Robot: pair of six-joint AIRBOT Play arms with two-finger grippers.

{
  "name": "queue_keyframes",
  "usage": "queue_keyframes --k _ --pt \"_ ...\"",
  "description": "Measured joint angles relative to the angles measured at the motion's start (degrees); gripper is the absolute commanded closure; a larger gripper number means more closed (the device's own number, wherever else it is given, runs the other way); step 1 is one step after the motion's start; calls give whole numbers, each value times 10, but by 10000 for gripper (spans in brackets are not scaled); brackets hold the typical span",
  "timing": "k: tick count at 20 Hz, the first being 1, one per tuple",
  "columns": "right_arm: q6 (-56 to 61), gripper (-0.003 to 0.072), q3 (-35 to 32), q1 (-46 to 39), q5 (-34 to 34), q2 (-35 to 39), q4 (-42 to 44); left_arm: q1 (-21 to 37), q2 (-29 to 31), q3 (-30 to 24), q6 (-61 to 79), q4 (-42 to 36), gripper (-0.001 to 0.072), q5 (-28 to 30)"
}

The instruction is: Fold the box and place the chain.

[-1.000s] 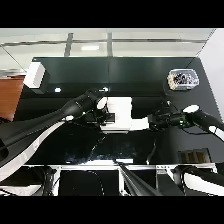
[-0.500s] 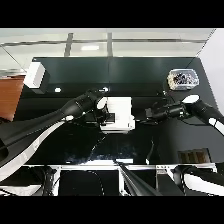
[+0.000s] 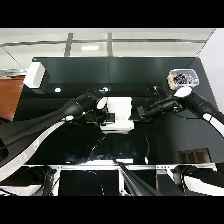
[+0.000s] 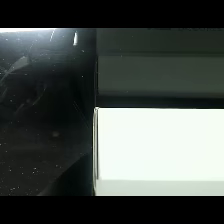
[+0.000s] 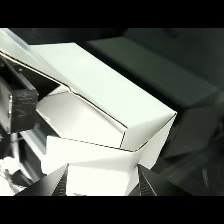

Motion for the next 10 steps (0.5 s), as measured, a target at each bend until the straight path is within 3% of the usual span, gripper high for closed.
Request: queue_keyframes --k 10 --pt "154 205 25 113 -91 0 -135 0 0 0 0 1 681 0"
